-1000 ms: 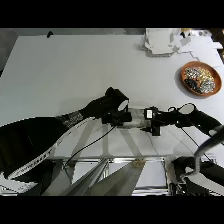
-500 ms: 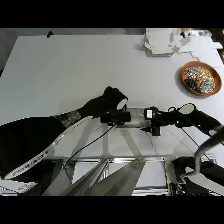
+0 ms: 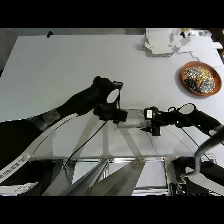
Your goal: Fold the box and place the chain.
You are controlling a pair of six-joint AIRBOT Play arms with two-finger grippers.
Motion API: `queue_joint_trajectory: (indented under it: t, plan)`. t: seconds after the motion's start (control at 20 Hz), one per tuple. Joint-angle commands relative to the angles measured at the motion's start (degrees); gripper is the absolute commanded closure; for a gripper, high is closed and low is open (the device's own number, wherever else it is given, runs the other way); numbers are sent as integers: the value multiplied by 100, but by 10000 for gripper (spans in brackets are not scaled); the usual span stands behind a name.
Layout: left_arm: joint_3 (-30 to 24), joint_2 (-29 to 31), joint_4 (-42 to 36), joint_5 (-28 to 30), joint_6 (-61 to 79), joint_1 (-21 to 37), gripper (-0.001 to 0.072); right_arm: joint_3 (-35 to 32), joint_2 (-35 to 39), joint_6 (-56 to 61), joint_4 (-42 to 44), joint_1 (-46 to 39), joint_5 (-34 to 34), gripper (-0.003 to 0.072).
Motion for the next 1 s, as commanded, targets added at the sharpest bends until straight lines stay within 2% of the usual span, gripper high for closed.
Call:
queue_joint_trajectory:
  t: [0.0,0.15,0.3,0.45,0.55,0.7,0.75,0.8,0.95]
  plan:
    - [-490,761,-42,33,1982,157,143,-2,0,0,2,-2,2,216]
    - [-1469,1550,-179,807,4295,540,143,-2,0,0,2,-2,0,216]
    - [-2562,2011,-1075,2002,7591,1016,143,-2,0,0,2,-2,0,216]
    - [-3257,1823,-2437,2999,10970,1303,132,-2,0,0,2,-2,0,216]
    - [-3335,1469,-3182,3132,12710,1419,133,-2,0,0,2,-2,2,216]
    - [-3335,951,-4389,3272,13881,1493,121,-2,0,0,0,-2,0,216]
    - [-3335,824,-4699,3309,13986,1506,39,-2,0,0,2,-2,2,216]
    - [-3335,715,-4942,3394,14010,1513,6,-2,0,0,2,-2,0,216]
    - [-3335,555,-5176,3499,14002,1513,6,-2,0,0,0,-2,0,216]
